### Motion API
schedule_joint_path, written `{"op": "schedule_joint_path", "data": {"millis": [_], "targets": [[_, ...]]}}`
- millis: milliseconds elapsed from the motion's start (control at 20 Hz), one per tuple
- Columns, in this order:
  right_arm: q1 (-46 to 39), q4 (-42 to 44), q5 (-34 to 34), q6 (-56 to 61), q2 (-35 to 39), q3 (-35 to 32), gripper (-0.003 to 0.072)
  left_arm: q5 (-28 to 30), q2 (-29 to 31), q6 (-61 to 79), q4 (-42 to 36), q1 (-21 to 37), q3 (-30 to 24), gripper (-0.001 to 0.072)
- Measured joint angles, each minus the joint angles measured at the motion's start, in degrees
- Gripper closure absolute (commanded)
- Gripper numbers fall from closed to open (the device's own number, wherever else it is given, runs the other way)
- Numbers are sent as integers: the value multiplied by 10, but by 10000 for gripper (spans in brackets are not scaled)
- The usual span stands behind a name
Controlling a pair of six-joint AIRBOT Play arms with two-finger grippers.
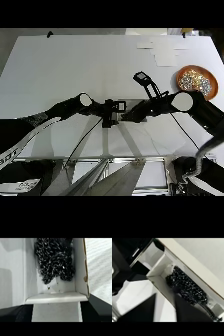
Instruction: Fold the box and place the chain.
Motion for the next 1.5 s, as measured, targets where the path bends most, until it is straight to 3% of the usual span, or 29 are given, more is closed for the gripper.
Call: {"op": "schedule_joint_path", "data": {"millis": [150,250,500,700,900,1100,1450,1500], "targets": [[-25,1,9,-50,28,-2,371,0,0,0,0,0,0,647],[-73,2,45,-117,61,-2,415,0,0,0,0,0,0,647],[-223,-7,129,-376,94,-3,428,0,0,0,0,0,0,647],[-272,-10,147,-535,38,-5,438,0,0,0,0,0,0,647],[-270,-4,137,-666,-43,-16,508,0,0,0,0,0,0,647],[-261,22,109,-766,-110,-35,507,0,0,0,0,0,0,647],[-258,119,59,-887,-144,-75,516,0,0,0,0,0,0,647],[-258,125,56,-892,-146,-77,573,0,0,0,0,0,0,647]]}}
